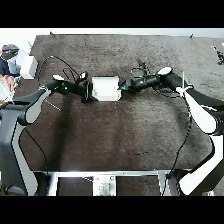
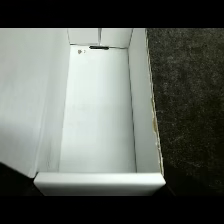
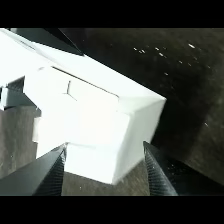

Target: Fold the box and place the chain.

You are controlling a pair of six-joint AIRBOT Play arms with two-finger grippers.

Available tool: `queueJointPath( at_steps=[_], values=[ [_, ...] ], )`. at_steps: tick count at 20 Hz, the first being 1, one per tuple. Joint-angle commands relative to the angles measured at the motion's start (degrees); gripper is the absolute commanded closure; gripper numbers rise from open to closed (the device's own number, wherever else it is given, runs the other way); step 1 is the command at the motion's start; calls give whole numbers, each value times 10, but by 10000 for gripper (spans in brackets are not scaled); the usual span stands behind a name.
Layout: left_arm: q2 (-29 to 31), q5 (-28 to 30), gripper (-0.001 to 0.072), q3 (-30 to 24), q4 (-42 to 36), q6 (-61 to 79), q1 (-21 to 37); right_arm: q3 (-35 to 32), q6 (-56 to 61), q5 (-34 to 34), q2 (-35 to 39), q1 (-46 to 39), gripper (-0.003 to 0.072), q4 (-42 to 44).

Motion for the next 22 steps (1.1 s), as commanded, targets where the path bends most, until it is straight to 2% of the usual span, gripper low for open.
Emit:
queueJointPath(
  at_steps=[1, 2, 3, 4, 5, 13, 16, 19, 22],
  values=[
    [0, 0, 301, 0, 0, 0, 0, 27, 56, -23, 0, 31, 145, -77],
    [0, 0, 301, 0, 0, 0, 0, 37, 85, -22, 0, 42, 145, -123],
    [0, 0, 301, 0, 0, 0, 0, 47, 109, -22, 0, 53, 177, -162],
    [0, 0, 301, 0, 0, 0, 0, 56, 118, -22, 0, 62, 301, -182],
    [0, 0, 300, 0, 0, 0, 0, 61, 121, -23, 0, 68, 330, -186],
    [0, 0, 301, 0, 0, 0, 0, 77, 196, -54, -2, 98, 324, -283],
    [0, 0, 301, 0, 0, 0, 0, 117, 227, -26, -32, 109, 324, -310],
    [0, 0, 301, 0, 0, 0, 0, 170, 288, 7, -61, 134, 324, -390],
    [0, 0, 301, 0, 0, 0, 0, 192, 346, 13, -65, 163, 325, -465]
  ],
)
